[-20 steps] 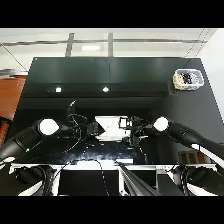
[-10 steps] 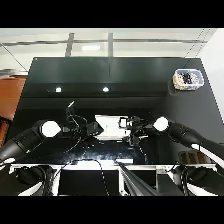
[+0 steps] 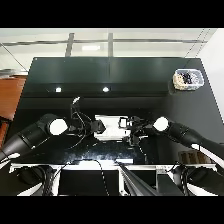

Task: Fold the box and place the chain.

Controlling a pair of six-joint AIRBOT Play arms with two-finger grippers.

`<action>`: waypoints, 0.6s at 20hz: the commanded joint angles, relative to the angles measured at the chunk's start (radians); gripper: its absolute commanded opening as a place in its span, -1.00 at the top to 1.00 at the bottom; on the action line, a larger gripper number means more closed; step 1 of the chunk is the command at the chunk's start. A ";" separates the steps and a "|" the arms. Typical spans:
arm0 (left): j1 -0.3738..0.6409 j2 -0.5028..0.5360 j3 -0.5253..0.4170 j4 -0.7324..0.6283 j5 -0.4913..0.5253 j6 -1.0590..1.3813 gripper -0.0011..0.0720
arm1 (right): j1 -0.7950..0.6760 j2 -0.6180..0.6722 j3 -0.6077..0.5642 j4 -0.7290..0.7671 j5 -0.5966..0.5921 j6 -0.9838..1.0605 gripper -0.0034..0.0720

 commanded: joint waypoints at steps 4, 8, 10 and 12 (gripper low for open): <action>-0.027 -0.034 0.077 0.090 -0.089 -0.087 -0.85 | 0.000 0.000 0.000 0.000 0.000 0.000 0.10; -0.027 -0.035 0.077 0.093 -0.093 -0.090 -0.72 | 0.000 0.000 0.000 0.000 0.000 0.000 0.10; -0.027 -0.036 0.077 0.100 -0.092 -0.090 -0.66 | 0.000 0.000 0.000 0.000 0.000 0.000 0.10; -0.027 -0.038 0.077 0.103 -0.092 -0.090 -0.58 | 0.000 0.000 0.000 0.000 0.000 0.000 0.10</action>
